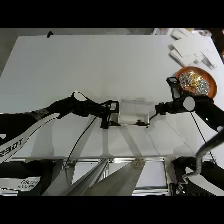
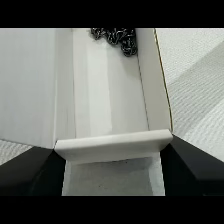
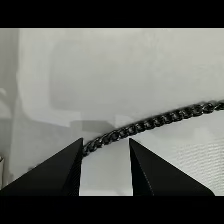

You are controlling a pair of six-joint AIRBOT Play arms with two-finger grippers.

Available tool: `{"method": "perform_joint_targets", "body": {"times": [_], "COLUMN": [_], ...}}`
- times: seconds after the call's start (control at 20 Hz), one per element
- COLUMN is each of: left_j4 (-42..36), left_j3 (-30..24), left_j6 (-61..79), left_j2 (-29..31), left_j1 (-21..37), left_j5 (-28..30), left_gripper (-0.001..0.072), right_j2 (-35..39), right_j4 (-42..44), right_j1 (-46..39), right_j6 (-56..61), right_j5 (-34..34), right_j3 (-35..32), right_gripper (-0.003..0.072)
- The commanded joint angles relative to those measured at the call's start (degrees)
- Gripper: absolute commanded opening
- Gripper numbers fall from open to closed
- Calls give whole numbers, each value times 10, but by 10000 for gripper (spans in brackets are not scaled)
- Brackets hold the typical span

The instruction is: Fold the box and place the chain.

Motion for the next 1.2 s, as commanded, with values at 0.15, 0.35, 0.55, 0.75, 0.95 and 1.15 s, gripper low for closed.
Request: {"method": "perform_joint_targets", "body": {"times": [0.15, 0.35, 0.55, 0.75, 0.95, 1.15], "left_j4": [0, 0, 0, 0, 0, 0], "left_j3": [0, 0, 0, 0, 0, 0], "left_j6": [0, 0, 0, 0, 0, 0], "left_j2": [0, 0, 0, 0, 0, 0], "left_j1": [0, 0, 0, 0, 0, 0], "left_j5": [0, 0, 0, 0, 0, 0], "left_gripper": [85, 85, 85, 85, 85, 85], "right_j2": [-1, -15, -43, -42, -34, 11], "right_j4": [-29, -30, -28, -30, -45, -58], "right_j1": [55, 61, 61, 61, 61, 61], "right_j6": [38, 62, 63, 63, 52, 46], "right_j5": [38, 45, 49, 44, 66, 84], "right_j3": [8, 8, 8, 8, 9, 9], "right_gripper": [290, 289, 277, 170, 17, 17]}}
